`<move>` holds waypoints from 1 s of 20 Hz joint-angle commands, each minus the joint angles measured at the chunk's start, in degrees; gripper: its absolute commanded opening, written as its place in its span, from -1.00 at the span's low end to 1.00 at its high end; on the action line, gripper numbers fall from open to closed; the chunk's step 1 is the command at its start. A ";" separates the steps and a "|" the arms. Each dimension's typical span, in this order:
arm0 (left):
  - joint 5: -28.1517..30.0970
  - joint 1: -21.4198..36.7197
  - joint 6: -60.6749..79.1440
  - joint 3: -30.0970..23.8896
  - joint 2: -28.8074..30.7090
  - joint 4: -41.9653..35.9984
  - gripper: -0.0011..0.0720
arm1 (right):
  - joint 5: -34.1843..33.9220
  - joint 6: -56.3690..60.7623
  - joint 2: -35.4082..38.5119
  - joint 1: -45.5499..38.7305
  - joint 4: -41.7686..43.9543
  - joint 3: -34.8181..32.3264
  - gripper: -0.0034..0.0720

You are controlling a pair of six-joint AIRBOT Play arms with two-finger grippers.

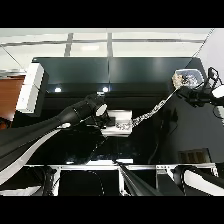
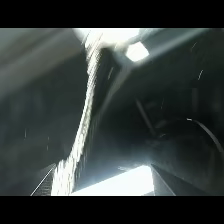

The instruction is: Fold the box and place the chain.

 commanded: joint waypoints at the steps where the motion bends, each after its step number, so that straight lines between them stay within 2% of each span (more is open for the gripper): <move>1: 0.00 0.07 0.02 -0.02 -0.02 0.02 -0.89 | -2.56 0.66 -9.81 -0.92 6.19 5.68 1.00; 4: 0.00 0.07 0.00 -0.02 -0.02 0.02 -0.89 | -0.37 -1.66 -15.87 0.37 10.12 10.34 1.00; 5: 0.04 0.07 0.00 -0.02 -0.02 0.02 -0.89 | -0.52 -2.21 -16.70 0.81 10.82 11.10 0.84; 6: 0.07 0.07 0.02 -0.02 -0.02 0.02 -0.89 | -0.92 -2.82 -16.98 1.25 10.82 11.63 0.34; 7: 0.04 0.07 0.00 -0.02 -0.02 0.02 -0.89 | -1.07 -3.74 -16.98 1.55 10.82 12.00 -0.07; 8: 0.04 0.04 0.00 -0.02 -0.02 0.02 -0.89 | 0.15 -5.18 -16.96 1.53 10.80 12.72 -0.62; 9: 0.04 0.07 0.00 -0.02 -0.02 0.02 -0.89 | 2.60 -6.47 -16.94 1.44 10.78 13.81 -0.87; 11: 0.04 0.07 0.00 -0.02 -0.02 0.02 -0.89 | 9.70 -9.77 -16.02 1.40 10.54 16.72 -0.87; 13: -0.07 0.07 0.00 -0.02 -0.02 0.02 -0.89 | 16.52 -14.12 -11.41 1.51 10.60 18.03 -0.87; 17: -0.07 0.07 0.02 -0.02 -0.02 0.02 -0.89 | 27.78 -20.55 6.05 1.55 10.21 18.01 -0.87; 20: -0.04 0.04 0.00 -0.02 -0.02 0.02 -0.89 | 35.23 -21.14 17.51 1.55 10.82 18.03 -0.87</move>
